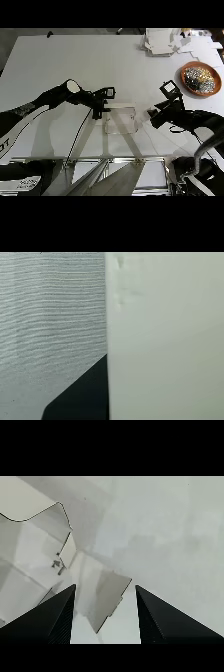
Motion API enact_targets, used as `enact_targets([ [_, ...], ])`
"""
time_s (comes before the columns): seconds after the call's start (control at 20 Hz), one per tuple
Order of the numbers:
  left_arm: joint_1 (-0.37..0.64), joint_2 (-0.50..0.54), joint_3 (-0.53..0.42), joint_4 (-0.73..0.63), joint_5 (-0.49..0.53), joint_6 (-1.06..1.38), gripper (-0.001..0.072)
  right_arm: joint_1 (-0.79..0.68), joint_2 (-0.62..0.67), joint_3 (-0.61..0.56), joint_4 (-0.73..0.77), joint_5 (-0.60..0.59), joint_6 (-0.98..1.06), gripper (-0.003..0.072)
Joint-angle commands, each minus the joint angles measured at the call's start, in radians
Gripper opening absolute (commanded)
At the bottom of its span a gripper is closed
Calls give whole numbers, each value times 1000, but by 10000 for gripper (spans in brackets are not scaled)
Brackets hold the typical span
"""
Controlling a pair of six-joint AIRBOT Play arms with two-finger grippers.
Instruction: Fold the box and place the chain.
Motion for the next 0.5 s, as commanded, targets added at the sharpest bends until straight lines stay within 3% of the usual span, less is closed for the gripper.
enact_targets([
  [0.0, -6, 11, 1, 13, -1, -25, 0, 0, 1, 1, 0, 3, -14, 413],
  [0.25, -50, 16, 108, 185, -9, -211, -2, 0, 1, 1, -3, 2, -14, 412],
  [0.45, -50, 4, 126, 182, 4, -211, -2, 0, 1, 1, -4, 2, -14, 412],
])
